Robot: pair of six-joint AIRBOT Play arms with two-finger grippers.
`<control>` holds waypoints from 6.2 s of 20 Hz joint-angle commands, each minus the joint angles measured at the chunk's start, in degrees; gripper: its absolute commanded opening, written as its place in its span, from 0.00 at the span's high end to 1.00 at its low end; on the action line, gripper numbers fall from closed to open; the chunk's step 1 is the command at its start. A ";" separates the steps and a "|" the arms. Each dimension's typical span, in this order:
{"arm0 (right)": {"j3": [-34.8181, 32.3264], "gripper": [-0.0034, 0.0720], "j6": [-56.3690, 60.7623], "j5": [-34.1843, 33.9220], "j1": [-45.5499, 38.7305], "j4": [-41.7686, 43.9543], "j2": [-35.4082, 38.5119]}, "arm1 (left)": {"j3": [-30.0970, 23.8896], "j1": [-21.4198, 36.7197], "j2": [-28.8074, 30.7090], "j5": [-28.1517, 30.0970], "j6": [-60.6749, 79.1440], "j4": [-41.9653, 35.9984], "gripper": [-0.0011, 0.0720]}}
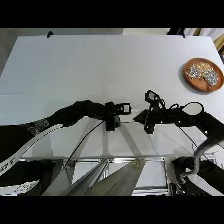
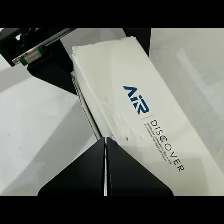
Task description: Fold the box and place the chain.
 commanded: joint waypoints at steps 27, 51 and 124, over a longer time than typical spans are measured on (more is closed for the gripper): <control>-0.76 0.94 -0.90 -4.33 0.02 -3.63 0.13 | 0.00 0.00 0.04 0.02 0.04 0.02 0.78; -1.70 0.94 -4.33 -4.44 0.02 -0.76 4.26 | 0.00 0.00 0.02 0.02 0.04 0.02 0.78; -5.25 0.94 -3.02 -13.86 4.59 -1.49 2.82 | 0.00 0.00 0.04 0.00 0.04 0.02 0.78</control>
